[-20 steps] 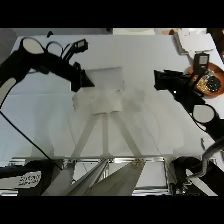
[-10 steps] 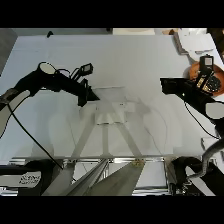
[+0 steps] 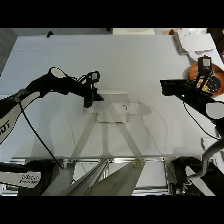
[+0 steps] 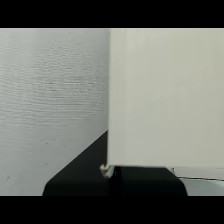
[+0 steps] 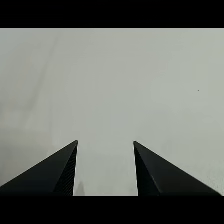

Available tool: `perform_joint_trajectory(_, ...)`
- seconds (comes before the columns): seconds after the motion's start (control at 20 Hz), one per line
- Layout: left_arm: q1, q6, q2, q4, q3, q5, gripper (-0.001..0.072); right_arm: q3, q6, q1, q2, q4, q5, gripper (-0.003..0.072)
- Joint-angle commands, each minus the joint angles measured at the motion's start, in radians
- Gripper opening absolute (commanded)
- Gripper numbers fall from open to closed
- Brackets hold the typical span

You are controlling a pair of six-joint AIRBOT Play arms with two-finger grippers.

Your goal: Fold the box and place the chain.

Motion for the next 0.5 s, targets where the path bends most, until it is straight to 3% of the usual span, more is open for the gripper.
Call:
perform_joint_trajectory(0.0,-0.002,0.014,-0.023,-0.005,0.0,0.005,0.0008,0.001,0.0,-0.001,-0.001,0.0,0.005,0.0362)
perform_joint_trajectory(0.45,-0.002,0.014,-0.053,-0.005,0.0,0.008,0.0012,0.001,0.0,-0.001,-0.001,0.0,0.011,0.0363)
